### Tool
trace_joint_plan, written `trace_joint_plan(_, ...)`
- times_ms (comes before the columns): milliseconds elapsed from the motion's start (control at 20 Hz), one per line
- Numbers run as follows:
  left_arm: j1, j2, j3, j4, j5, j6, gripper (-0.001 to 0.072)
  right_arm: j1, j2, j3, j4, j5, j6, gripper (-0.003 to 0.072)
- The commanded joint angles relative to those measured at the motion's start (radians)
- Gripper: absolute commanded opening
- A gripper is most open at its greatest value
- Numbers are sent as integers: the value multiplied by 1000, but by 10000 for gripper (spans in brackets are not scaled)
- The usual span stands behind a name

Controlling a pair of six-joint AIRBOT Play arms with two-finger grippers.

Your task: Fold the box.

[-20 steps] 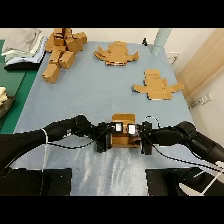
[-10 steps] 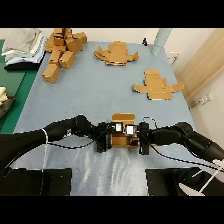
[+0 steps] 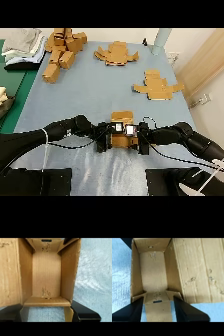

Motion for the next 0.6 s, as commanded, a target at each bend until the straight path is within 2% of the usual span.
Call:
trace_joint_plan(0, 1, 0, 1, 0, 1, 0, 521, 0, 7, 0, -34, -21, 13, 534)
trace_joint_plan(50, 1, 0, 1, 0, 1, 0, 522, 0, 19, 3, -84, -52, 75, 436)
trace_joint_plan(150, 1, 0, 1, 0, 1, 0, 521, 0, 48, 32, -215, -155, 333, 316)
trace_joint_plan(250, 1, 0, 1, 0, 1, 0, 522, 0, 83, 77, -348, -301, 578, 80)
trace_joint_plan(350, 1, 0, 1, 0, 1, 0, 522, 0, 126, 108, -471, -409, 730, 19)
trace_joint_plan(450, 1, 0, 1, 0, 1, 0, 521, -2, 167, 114, -615, -451, 858, 19)
trace_joint_plan(550, 1, 0, 1, 0, 1, 0, 522, -35, 173, 113, -790, -492, 1070, 19)
